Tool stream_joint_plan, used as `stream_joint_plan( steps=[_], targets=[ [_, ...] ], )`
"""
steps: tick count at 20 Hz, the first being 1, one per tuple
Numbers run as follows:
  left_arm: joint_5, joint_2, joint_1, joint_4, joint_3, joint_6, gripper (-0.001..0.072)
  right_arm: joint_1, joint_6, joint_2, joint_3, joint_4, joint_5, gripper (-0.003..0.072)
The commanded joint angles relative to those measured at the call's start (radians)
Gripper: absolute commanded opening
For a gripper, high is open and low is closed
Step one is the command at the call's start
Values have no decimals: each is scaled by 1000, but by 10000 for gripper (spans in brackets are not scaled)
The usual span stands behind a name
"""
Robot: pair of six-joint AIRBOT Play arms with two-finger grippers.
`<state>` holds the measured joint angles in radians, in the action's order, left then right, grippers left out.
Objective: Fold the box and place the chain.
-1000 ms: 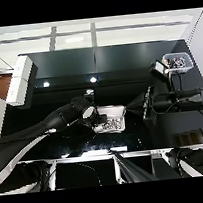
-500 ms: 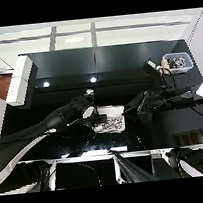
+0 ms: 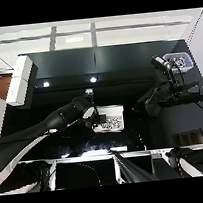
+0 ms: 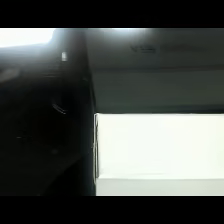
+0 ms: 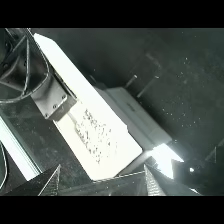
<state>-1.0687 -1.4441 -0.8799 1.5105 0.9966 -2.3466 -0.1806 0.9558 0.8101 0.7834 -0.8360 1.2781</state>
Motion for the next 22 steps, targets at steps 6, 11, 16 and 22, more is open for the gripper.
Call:
stream_joint_plan(
  steps=[6,11,16,22],
  targets=[
    [13,-24,5,51,61,-45,31,12,3,1,3,-6,15,620],
    [11,-49,13,5,68,-44,32,12,3,1,3,-3,-3,620],
    [3,-48,12,4,129,-43,569,12,3,1,3,-3,-11,620],
    [-291,-29,28,57,299,324,574,12,2,1,3,-9,-14,620]
  ],
)
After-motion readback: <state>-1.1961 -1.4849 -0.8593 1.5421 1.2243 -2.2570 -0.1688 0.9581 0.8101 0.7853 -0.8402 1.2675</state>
